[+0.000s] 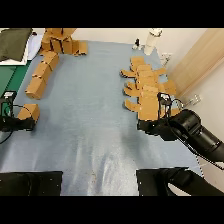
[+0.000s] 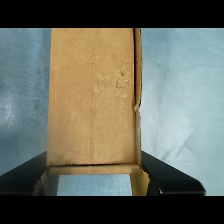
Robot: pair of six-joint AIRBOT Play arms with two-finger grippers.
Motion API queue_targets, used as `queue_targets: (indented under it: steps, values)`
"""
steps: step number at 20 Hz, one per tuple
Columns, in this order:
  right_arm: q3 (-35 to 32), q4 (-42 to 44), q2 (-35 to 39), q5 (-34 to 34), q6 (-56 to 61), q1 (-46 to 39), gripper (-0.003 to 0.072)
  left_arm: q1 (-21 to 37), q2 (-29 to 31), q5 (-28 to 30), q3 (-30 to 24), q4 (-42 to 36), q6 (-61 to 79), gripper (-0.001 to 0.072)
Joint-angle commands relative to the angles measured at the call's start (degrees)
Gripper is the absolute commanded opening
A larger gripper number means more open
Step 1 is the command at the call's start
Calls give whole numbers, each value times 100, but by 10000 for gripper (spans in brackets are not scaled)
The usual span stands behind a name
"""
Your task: Fold the box.
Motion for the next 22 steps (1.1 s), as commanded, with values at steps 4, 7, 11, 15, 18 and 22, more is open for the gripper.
queue_targets:
  steps: [4,7,11,15,18,22]
  values:
    - [-4,24,0,17,0,-2,6,94,-1047,890,417,-2,-42,520]
    - [-4,83,0,17,0,-2,5,94,-1414,1016,752,-31,-42,520]
    - [-4,92,-2,17,0,-2,5,90,-1790,916,846,-179,-37,520]
    - [-4,238,-2,17,0,-2,6,101,-2015,907,846,-170,-17,597]
    - [-4,260,0,17,-2,-2,6,101,-1989,538,892,-107,-20,695]
    - [-4,415,-2,2,-177,-2,6,129,-1659,-673,1285,647,-334,696]
